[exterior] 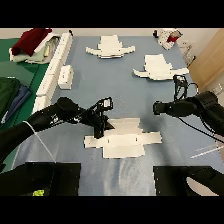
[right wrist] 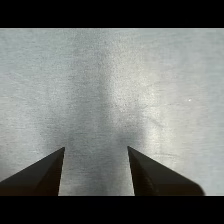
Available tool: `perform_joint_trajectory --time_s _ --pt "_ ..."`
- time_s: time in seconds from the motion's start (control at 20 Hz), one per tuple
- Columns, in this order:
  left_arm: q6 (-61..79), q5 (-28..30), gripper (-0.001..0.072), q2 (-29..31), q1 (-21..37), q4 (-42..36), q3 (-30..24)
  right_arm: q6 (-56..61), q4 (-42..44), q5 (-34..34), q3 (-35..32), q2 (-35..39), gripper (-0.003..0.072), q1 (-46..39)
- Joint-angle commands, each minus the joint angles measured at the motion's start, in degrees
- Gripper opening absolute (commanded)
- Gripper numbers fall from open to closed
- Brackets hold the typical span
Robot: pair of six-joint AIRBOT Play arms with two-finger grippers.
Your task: Fold the box.
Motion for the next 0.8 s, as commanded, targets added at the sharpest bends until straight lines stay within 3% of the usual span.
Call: perform_joint_trajectory --time_s 0.0,0.75 --pt "0.0 -0.2 0.0013 -0.6 0.0 0.0 0.1 0.1 0.6 0.0 0.0 0.0 0.0589 0.0" --pt "2.5 -3.0 0.0012 -0.5 0.0 0.1 -1.2 0.1 1.1 -0.1 0.0 0.0 0.0587 0.0"
